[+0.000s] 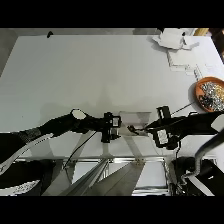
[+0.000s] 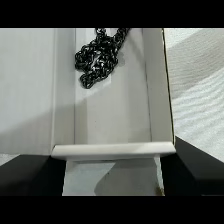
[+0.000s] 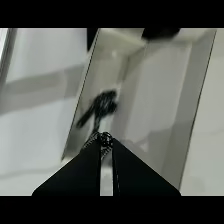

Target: Fold the box and place the chain.

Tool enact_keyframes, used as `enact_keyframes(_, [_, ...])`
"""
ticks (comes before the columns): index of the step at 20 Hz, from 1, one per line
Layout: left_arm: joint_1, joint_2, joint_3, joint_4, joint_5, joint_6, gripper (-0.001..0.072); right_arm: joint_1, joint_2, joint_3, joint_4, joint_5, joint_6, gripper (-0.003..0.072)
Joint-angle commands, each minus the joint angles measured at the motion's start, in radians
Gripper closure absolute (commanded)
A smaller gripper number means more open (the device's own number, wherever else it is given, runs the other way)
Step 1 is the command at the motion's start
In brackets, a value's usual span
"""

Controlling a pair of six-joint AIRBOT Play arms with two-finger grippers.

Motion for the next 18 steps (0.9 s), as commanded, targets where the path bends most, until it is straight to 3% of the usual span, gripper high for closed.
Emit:
enact_keyframes(1, [0.0, 0.001, 0.0, 0.0, 0.0, 0.0, 0.0434, 0.118, -0.025, -0.001, 0.09, -0.185, 0.011, 0.0664])
enact_keyframes(8, [0.0, 0.001, 0.0, 0.0, 0.0, 0.0, 0.0434, 0.162, -0.267, -0.001, 0.088, -0.203, 0.062, 0.0663])
enact_keyframes(10, [0.0, 0.001, 0.0, 0.0, 0.0, 0.0, 0.0434, 0.162, -0.317, -0.001, 0.027, -0.206, 0.062, 0.0529])
enact_keyframes(11, [0.0, 0.001, 0.0, 0.0, 0.0, 0.0, 0.0434, 0.162, -0.32, 0.0, -0.012, -0.203, 0.063, 0.0488])
enact_keyframes(14, [0.0, 0.001, 0.0, 0.0, 0.0, 0.0, 0.0434, 0.122, -0.268, 0.01, -0.07, -0.148, 0.062, 0.0488])
enact_keyframes(18, [0.0, 0.001, 0.0, 0.0, 0.0, 0.0, 0.0434, -0.073, -0.167, 0.022, -0.077, -0.087, 0.058, 0.0489])
